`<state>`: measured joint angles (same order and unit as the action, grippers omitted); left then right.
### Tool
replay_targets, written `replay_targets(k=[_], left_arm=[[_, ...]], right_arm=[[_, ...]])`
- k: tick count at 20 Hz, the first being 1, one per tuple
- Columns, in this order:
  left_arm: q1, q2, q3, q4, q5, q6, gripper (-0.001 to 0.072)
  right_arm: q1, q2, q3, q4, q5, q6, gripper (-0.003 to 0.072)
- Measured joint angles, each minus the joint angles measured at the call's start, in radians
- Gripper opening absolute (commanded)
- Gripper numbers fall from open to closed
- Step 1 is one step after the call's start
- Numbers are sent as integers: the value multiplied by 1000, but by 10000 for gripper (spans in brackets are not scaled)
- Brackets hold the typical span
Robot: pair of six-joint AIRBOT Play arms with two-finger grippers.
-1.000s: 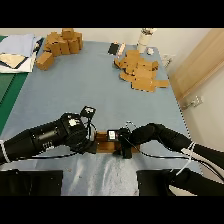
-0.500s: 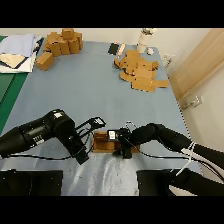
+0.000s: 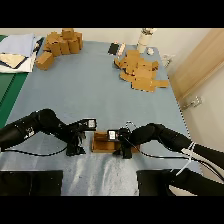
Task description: Fold the box.
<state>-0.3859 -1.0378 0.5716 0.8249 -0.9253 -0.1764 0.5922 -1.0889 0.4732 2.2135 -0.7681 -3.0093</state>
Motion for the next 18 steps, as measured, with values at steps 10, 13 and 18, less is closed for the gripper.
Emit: replay_targets(k=[10,13,18], left_arm=[[23,-41,-116,-271,222,418,702],[-5,-45,-120,-317,232,473,702],[-34,-67,-121,-360,237,520,702]], right_arm=[[0,0,0,0,0,0,518],[0,0,0,0,0,0,518],[0,0,0,0,0,0,518]])
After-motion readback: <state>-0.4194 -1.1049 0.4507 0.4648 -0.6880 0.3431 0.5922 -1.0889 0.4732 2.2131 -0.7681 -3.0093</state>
